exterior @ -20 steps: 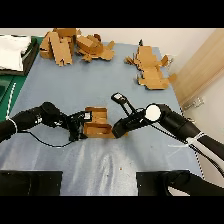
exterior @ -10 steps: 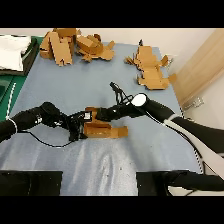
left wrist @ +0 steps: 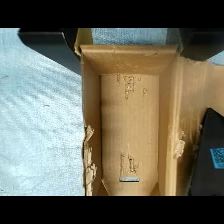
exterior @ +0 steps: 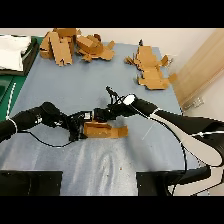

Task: Fold the box.

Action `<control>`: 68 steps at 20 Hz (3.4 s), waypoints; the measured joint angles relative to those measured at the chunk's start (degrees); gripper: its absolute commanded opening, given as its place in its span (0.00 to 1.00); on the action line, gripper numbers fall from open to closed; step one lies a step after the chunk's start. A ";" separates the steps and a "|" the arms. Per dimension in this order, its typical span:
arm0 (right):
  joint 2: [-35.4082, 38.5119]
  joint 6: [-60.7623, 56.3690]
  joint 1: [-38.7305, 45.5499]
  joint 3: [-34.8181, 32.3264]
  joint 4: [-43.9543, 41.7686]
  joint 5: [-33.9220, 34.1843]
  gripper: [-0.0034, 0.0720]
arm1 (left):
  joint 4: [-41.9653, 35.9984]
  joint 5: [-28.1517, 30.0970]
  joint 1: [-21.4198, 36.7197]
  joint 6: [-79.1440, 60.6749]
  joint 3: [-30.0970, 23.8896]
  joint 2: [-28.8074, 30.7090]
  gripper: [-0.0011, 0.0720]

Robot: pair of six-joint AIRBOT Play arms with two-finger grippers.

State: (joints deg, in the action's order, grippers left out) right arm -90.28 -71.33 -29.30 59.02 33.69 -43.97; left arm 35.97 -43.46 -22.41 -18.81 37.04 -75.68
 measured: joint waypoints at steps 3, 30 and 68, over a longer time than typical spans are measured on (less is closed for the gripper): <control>0.13 0.28 0.42 0.11 1.97 0.46 0.05 | 0.00 0.00 0.00 0.00 0.00 0.00 0.53; 16.02 37.44 -3.93 -10.56 39.21 -6.86 0.61 | 0.00 0.04 0.00 0.00 0.02 0.00 0.53; 13.31 39.01 -8.50 -10.67 25.31 -0.07 0.31 | 0.07 0.00 0.00 -0.04 0.02 0.00 0.53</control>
State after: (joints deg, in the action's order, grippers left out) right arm -76.97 -32.32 -37.80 48.36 59.00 -44.03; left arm 36.03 -43.46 -22.41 -18.85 37.06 -75.68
